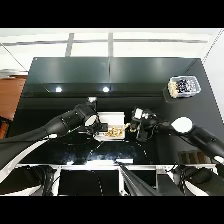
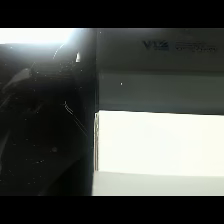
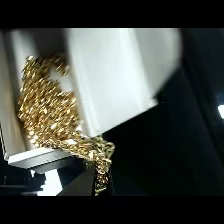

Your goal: Fold the box and place the chain.

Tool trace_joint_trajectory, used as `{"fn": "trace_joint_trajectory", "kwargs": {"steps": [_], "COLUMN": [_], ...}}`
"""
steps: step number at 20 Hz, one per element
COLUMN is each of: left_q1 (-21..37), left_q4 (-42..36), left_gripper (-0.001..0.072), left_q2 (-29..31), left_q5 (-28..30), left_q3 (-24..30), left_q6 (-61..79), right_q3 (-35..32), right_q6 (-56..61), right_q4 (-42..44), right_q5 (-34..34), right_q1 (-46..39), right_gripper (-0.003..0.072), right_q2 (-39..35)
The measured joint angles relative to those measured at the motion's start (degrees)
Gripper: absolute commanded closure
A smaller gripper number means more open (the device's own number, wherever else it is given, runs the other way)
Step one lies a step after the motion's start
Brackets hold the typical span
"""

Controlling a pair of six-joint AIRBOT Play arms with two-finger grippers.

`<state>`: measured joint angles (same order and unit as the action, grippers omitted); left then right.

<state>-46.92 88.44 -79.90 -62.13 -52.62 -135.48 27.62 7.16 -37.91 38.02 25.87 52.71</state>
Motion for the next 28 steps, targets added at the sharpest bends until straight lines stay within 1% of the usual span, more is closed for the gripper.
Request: {"fn": "trace_joint_trajectory", "kwargs": {"steps": [3, 6, 8, 13, 17, 20, 26, 28], "left_q1": [0.0, 0.0, 0.0, 0.0, 0.0, 0.0, 0.0, 0.0], "left_q4": [0.0, 0.0, 0.0, 0.0, 0.0, 0.0, 0.0, 0.0], "left_gripper": [0.0679, 0.0680, 0.0679, 0.0680, 0.0679, 0.0679, 0.0679, 0.0680], "left_q2": [0.0, 0.0, 0.0, 0.0, 0.0, 0.0, 0.0, 0.0], "left_q5": [0.0, 0.1, 0.2, 0.2, 0.3, 0.3, 0.3, 0.3], "left_q3": [0.0, 0.0, 0.0, 0.0, 0.0, 0.0, 0.0, 0.0], "left_q6": [0.0, 0.0, 0.0, 0.0, 0.0, 0.0, 0.0, 0.0], "right_q3": [3.8, 9.8, 13.8, 21.8, 24.0, 24.4, 24.7, 24.7], "right_q6": [8.9, 16.7, 19.8, 22.9, 23.8, 24.0, 25.0, 25.5], "right_q4": [-2.6, -2.6, -0.7, 6.6, 12.2, 14.1, 15.0, 13.0], "right_q5": [5.2, 11.3, 14.5, 17.7, 18.1, 17.6, 17.2, 17.3], "right_q1": [-2.1, -3.1, -3.3, -3.6, -2.7, -1.7, 1.8, 2.7], "right_gripper": [0.0663, 0.0663, 0.0663, 0.0663, 0.0663, 0.0663, 0.0663, 0.0663], "right_q2": [-6.4, -10.4, -11.5, -12.5, -12.6, -12.3, -7.4, -5.6]}}
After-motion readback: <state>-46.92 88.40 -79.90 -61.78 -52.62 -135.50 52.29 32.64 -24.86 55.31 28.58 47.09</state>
